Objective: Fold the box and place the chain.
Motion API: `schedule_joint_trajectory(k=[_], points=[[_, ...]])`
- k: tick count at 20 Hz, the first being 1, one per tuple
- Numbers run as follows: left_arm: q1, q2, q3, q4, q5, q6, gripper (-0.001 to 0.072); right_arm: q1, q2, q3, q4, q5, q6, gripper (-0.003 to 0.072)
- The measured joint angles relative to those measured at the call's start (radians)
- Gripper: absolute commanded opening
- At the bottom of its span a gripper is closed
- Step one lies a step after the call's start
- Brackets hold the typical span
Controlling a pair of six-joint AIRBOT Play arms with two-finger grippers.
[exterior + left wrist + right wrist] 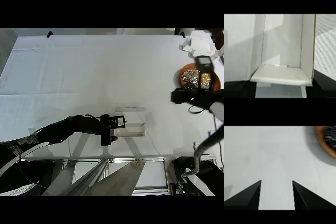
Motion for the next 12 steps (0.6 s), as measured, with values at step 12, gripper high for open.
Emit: schedule_joint_trajectory(k=[12], points=[[0.000,0.000,0.000,0.000,0.000,0.000,0.0314,-0.569,-0.592,0.308,0.236,-0.092,-0.374,0.0441]])
